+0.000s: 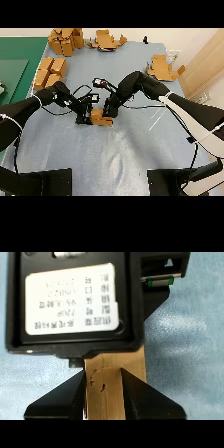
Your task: Fold the box.
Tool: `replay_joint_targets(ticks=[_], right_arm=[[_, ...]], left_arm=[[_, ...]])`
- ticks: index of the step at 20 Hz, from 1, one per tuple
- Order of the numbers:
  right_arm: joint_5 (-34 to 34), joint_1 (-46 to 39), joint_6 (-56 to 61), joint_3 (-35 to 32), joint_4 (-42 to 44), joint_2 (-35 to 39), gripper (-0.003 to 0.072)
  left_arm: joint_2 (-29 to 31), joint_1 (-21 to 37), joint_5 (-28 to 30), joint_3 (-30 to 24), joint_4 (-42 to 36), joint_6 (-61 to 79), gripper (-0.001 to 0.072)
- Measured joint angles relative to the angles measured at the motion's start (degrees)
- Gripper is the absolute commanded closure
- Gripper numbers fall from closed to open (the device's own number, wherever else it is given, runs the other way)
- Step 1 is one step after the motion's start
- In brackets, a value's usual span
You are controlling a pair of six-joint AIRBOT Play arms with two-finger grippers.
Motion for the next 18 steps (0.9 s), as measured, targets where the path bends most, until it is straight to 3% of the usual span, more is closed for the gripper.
replay_joint_targets(ticks=[3,4,13,18], right_arm=[[0.68,0.63,1.03,-0.02,-1.77,0.63,0.0405],[0.98,0.72,1.16,-0.07,-2.23,0.96,0.0485],[2.01,2.32,1.79,-0.11,-4.17,2.29,0.0485],[1.14,3.34,2.16,-0.26,-4.44,1.62,0.0437]], left_arm=[[0.0,0.0,0.0,0.0,-0.02,-0.02,0.069],[0.0,0.0,-0.02,0.0,-0.07,-0.15,0.0691],[0.0,0.0,-0.04,0.02,-0.04,-0.48,0.0691],[0.0,0.0,-0.04,0.02,-0.04,-1.05,0.069]])
